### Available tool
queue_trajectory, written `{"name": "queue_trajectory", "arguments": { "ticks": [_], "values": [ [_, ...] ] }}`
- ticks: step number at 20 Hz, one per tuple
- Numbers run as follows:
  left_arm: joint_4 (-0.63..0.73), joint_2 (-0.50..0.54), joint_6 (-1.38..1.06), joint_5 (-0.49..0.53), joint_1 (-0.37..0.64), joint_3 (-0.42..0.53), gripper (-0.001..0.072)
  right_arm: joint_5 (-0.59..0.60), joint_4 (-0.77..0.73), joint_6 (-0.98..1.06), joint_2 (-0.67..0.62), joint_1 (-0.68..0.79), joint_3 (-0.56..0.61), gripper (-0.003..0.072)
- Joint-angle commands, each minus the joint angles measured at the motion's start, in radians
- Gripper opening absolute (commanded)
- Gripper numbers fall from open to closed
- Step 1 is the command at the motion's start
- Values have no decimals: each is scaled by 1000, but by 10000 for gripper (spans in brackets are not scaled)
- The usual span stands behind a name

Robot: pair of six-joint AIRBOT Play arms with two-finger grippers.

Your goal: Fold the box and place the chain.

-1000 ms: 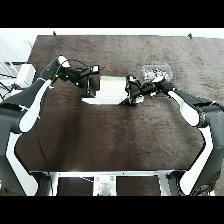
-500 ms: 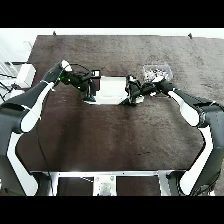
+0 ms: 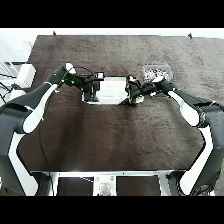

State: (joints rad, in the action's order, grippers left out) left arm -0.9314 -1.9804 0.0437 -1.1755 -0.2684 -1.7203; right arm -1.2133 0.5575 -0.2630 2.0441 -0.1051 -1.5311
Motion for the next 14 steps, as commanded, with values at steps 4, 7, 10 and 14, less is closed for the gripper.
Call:
{"name": "queue_trajectory", "arguments": {
  "ticks": [4, 7, 10, 14],
  "values": [
    [0, 0, 1, 4, 0, 0, 312, 0, 0, 0, 0, 1, 0, 557],
    [51, 0, 0, 5, 0, 7, 236, 0, 0, 0, 0, 1, 0, 557],
    [95, -12, -16, 5, 0, 20, 237, 0, 0, 0, 0, 1, 0, 557],
    [173, -19, -55, 17, 0, 22, 236, 0, 0, 0, 0, 1, 0, 557]
  ]
}}
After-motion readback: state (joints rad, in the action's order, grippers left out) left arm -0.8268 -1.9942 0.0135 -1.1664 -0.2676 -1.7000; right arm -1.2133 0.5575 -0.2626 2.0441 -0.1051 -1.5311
